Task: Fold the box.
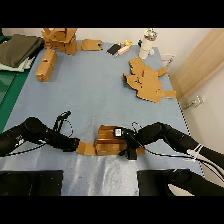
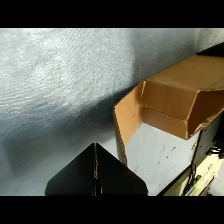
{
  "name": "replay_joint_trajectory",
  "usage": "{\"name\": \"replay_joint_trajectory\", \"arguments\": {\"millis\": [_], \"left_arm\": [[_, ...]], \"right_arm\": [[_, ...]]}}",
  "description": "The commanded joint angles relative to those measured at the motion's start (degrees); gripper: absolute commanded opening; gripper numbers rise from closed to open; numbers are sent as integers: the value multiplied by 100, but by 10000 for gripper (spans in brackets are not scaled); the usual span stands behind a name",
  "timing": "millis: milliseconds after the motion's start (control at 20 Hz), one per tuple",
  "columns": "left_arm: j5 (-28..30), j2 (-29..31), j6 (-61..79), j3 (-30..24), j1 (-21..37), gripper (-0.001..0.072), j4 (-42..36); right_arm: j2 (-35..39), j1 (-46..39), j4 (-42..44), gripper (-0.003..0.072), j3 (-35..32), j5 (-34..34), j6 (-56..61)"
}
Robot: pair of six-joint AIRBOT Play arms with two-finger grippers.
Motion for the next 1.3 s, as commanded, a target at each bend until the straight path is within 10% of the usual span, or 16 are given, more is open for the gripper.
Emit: {"name": "replay_joint_trajectory", "arguments": {"millis": [0, 400, 750, 1000, 1100, 1250], "left_arm": [[33, -111, 308, -39, -133, 12, -323], [745, -334, 584, 238, -1071, 7, -1003], [986, -269, -2693, 1117, -2229, 9, 2076], [678, -269, -2846, 1523, -2262, 16, 2079], [667, -271, -3012, 1567, -2258, 317, 2079], [496, -280, -3077, 1569, -2243, 284, 2098]], "right_arm": [[-4, -2, 2, 517, 2, -2, 0], [-4, -2, 2, 518, 2, 0, 0], [-4, -2, 2, 518, 2, 0, 0], [-4, -2, 2, 517, 2, 0, 0], [-4, -2, 2, 517, 2, 0, 0], [-4, -2, 2, 518, 2, 0, 0]]}}
